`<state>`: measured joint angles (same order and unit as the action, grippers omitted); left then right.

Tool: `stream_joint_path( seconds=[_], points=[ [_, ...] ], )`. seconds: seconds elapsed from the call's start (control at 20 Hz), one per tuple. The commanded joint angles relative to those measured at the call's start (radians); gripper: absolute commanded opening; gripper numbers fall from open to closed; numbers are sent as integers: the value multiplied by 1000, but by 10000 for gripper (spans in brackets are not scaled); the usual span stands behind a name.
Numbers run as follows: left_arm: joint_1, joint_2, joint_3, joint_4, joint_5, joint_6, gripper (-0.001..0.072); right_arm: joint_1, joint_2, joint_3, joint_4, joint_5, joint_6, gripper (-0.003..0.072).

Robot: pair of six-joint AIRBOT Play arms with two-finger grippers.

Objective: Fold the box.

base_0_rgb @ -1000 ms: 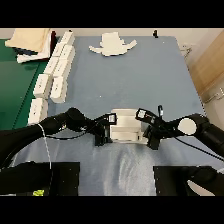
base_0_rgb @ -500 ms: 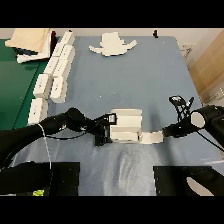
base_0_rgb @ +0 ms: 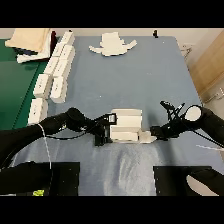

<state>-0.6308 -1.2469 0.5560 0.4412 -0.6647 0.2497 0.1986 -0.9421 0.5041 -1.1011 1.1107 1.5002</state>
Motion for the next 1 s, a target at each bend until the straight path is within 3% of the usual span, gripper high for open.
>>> stream_joint_path(
  seconds=[0.0,0.2,0.3,0.35,0.8,0.95],
  points=[
    [1,0,1,0,0,0,452,-3,13,0,146,-13,-72,3],
    [1,0,1,0,0,0,452,-3,105,9,159,-10,-72,14],
    [1,0,1,0,0,0,452,-3,138,9,160,-12,-68,323],
    [1,0,1,0,0,0,452,-3,139,9,166,-10,-68,362],
    [1,0,1,0,0,0,452,192,41,9,180,-148,11,371],
    [1,0,1,0,0,0,452,259,8,51,44,-172,156,370]
  ],
)
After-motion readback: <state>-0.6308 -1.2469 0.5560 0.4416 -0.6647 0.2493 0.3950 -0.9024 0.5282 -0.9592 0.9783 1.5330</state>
